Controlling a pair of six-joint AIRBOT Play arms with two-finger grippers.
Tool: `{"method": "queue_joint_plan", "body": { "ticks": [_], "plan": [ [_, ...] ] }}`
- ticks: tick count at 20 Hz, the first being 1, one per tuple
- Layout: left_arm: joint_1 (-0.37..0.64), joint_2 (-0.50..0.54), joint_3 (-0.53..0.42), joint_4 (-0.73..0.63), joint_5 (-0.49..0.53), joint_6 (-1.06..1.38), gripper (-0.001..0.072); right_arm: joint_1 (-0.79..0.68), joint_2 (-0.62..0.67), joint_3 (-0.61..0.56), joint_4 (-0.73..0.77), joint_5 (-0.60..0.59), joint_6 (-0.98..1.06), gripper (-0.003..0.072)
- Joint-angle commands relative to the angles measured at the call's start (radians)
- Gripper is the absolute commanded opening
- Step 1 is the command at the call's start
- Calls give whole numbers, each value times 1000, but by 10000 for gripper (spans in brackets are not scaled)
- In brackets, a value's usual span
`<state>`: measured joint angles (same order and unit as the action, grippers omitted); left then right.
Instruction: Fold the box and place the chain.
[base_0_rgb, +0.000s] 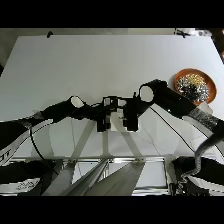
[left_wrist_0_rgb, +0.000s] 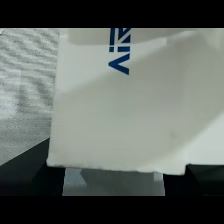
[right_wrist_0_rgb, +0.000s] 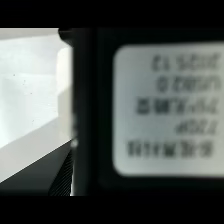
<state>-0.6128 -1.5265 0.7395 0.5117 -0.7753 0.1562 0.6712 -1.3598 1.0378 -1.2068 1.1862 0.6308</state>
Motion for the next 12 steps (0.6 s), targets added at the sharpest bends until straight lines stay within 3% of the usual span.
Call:
{"method": "queue_joint_plan", "body": {
  "ticks": [1, 6, 8, 12],
  "plan": [
    [0, 1, 0, 0, 0, 0, 393, 5, 0, -10, -56, -52, 46, 416],
    [0, 1, 0, 0, 0, 0, 393, 5, 1, -10, -77, -74, 52, 420],
    [0, 1, 0, 0, 0, 0, 393, 5, 1, -10, -78, -61, 40, 532],
    [0, 1, 0, 0, 0, 0, 393, 14, 28, -15, -123, -50, 41, 541]
  ]
}}
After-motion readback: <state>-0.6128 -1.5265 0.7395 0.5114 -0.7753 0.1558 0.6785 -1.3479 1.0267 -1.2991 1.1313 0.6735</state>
